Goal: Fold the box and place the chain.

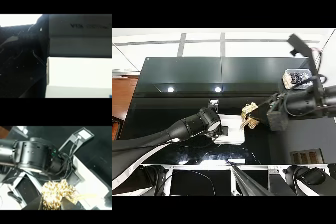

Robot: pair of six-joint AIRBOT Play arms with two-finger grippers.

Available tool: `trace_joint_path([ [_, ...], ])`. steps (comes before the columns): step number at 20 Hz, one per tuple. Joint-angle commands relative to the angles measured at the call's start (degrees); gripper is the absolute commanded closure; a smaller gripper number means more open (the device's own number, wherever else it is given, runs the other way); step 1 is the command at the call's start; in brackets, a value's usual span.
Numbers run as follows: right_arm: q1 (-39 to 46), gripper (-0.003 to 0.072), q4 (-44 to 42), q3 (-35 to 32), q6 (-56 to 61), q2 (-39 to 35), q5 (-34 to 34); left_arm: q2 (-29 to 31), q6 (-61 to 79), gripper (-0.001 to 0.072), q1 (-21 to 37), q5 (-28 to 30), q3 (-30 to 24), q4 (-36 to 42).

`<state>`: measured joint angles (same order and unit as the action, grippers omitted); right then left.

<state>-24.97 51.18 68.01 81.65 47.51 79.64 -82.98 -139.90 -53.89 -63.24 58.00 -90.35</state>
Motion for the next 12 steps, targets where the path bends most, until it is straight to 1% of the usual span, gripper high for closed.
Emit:
trace_joint_path([
  [1, -1.3, 0.0655, 0.4, -2.6, 0.2, 2.8, -1.9, 0.0, 0.0, 0.0682, 0.0, 0.0, 0.0, 1.3],
  [7, -1.4, 0.0655, 2.4, -12.9, 0.2, 4.2, -5.0, 0.0, 0.0, 0.0682, 0.0, 0.2, 0.0, 1.4],
  [12, -4.8, 0.0654, 2.4, -18.5, 1.5, 4.3, -13.5, 0.0, 0.0, 0.0682, 0.0, 0.2, 0.0, 1.4],
])
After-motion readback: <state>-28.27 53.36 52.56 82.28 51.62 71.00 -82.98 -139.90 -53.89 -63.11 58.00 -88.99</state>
